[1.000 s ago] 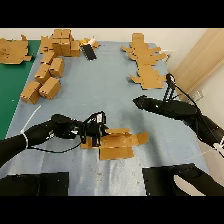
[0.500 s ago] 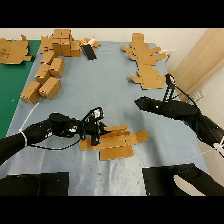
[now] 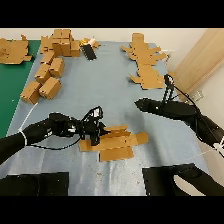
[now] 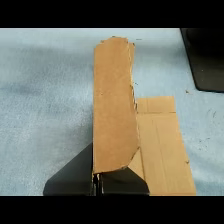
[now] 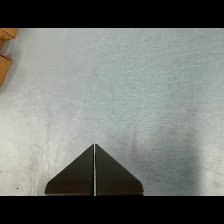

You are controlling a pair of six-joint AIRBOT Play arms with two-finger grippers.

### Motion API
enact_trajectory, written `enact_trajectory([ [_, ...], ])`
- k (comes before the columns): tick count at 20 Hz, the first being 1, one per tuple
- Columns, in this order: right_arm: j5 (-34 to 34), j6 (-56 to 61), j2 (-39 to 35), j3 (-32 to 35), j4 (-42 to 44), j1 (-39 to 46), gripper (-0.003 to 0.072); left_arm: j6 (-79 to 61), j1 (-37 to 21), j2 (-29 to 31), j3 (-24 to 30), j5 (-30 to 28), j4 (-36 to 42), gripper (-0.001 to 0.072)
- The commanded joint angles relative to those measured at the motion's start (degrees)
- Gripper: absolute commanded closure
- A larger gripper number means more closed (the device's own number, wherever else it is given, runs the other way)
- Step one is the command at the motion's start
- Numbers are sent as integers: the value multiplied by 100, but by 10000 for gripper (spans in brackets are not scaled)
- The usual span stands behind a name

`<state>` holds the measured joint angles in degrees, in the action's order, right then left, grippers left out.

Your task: Fold the box.

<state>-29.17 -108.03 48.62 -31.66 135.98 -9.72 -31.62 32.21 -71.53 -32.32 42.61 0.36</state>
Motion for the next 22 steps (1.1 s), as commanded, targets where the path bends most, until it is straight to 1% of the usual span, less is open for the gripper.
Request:
enact_trajectory([
  [1,-22,-2,0,-4,-37,-4,682,426,-24,-2,-94,138,-625,696],
  [3,-22,-2,0,-4,-37,-4,682,669,-122,-2,-175,304,-935,696],
  [7,-22,0,0,-4,-37,-4,683,667,-330,-2,-177,691,-970,696],
  [10,-22,0,0,-4,-35,-4,683,658,-326,-2,-177,710,-1080,696],
  [22,-22,-2,0,-4,-140,-4,683,664,-330,-2,-179,730,-1069,695],
])
